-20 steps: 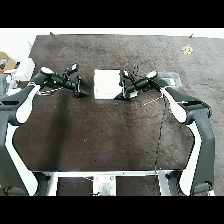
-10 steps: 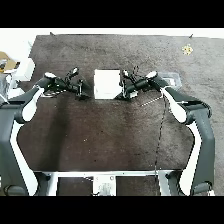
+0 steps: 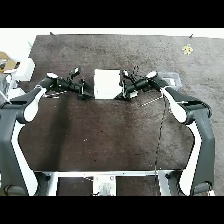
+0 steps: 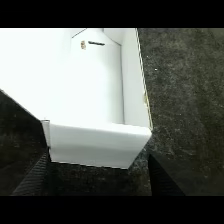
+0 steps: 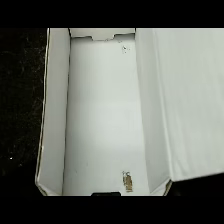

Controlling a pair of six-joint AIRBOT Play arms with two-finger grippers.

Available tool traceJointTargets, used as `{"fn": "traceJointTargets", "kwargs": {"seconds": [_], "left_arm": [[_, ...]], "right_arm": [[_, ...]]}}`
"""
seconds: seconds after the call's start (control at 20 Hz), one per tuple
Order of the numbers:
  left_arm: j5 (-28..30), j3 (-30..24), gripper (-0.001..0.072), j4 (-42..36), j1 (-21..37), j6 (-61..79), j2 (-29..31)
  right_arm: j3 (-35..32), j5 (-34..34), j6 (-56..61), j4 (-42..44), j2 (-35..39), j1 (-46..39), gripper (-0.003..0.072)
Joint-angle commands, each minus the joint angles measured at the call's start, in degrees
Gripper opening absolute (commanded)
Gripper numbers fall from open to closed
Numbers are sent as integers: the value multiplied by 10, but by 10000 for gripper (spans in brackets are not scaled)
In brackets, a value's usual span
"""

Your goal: Fold the box and place the chain.

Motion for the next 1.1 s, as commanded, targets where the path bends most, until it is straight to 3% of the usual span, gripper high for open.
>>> {"fn": "traceJointTargets", "kwargs": {"seconds": [0.0, 0.45, 0.65, 1.05], "left_arm": [[18, 1, 720, -2, -6, 0, 0], [10, 0, 720, 5, -18, 0, 0], [56, 0, 720, 46, -35, 1, 0], [51, 0, 720, 7, -35, 37, 0]], "right_arm": [[0, 0, 0, 0, 0, 0, 445], [0, 0, 0, 0, 0, 0, 445], [0, 0, 0, 0, 0, 0, 445], [0, 0, 0, 0, 0, 0, 444]]}}
